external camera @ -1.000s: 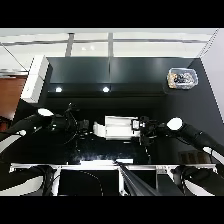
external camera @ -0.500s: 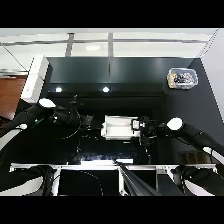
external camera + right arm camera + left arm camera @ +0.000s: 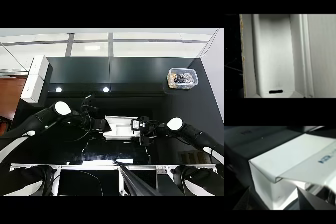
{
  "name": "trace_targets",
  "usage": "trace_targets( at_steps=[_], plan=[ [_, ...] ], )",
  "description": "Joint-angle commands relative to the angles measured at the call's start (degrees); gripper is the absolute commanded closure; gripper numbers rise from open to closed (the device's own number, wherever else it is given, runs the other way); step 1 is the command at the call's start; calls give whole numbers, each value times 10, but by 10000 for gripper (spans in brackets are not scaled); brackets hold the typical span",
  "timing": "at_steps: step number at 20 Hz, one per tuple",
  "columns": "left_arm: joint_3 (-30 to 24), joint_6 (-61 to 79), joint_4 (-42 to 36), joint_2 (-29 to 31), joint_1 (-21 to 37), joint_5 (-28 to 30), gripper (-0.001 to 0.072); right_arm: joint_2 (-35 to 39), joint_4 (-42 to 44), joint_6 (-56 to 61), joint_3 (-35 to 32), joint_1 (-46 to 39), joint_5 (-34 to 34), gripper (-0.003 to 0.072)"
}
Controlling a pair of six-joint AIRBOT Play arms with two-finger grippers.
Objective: Fold the box and place the chain.
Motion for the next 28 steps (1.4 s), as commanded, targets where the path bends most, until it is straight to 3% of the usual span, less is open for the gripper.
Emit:
trace_targets(
  at_steps=[1, 8, 11, 13, 14, 17, 19, 24, 26, 28],
  plan=[
    [11, -128, 98, 2, -47, 64, 16, 0, 0, 0, 0, 0, 0, 247],
    [71, -394, 361, -1, -123, 45, 17, 0, 0, 0, 0, 0, 0, 247],
    [103, -472, 434, -17, -170, 16, 23, 0, 0, 0, 0, 0, 0, 247],
    [129, -521, 474, -32, -196, -16, 96, 0, 0, 0, 0, 0, 0, 247],
    [141, -536, 490, -40, -206, -33, 96, 0, 0, 0, 0, 0, 0, 247],
    [166, -551, 501, -68, -219, -92, 161, 0, 0, 0, 0, 0, 0, 247],
    [177, -551, 501, -82, -224, -109, 161, 0, 0, 0, 0, 0, 0, 248],
    [184, -587, 515, -84, -225, -109, 179, 0, 0, 0, 0, 0, 0, 247],
    [184, -595, 502, -85, -226, -110, 249, 0, 0, 0, 0, 0, 0, 247],
    [184, -619, 499, -87, -225, -109, 249, 0, 0, 0, 0, 0, 0, 247]
  ],
)
